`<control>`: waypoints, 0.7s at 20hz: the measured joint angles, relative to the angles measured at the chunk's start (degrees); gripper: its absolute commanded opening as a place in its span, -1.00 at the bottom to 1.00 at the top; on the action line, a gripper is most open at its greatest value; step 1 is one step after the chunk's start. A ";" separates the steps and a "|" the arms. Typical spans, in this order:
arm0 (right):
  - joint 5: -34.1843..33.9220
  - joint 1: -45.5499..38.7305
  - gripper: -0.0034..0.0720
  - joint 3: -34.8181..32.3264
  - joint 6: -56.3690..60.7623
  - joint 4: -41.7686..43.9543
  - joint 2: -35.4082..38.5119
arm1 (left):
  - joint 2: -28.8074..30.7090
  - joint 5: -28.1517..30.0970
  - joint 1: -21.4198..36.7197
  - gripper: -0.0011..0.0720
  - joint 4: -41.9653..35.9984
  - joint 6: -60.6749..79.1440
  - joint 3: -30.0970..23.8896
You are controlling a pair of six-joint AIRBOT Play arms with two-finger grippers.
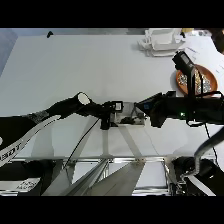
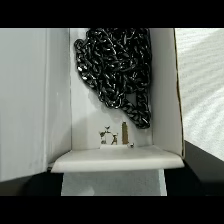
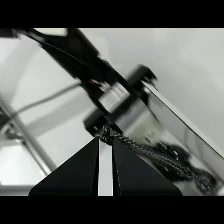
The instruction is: Fold the box and place the chain.
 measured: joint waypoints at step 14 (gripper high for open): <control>0.00 0.79 -0.86 -0.46 -4.90 1.25 -10.08 | 0.00 0.00 0.00 -0.23 0.02 0.00 0.02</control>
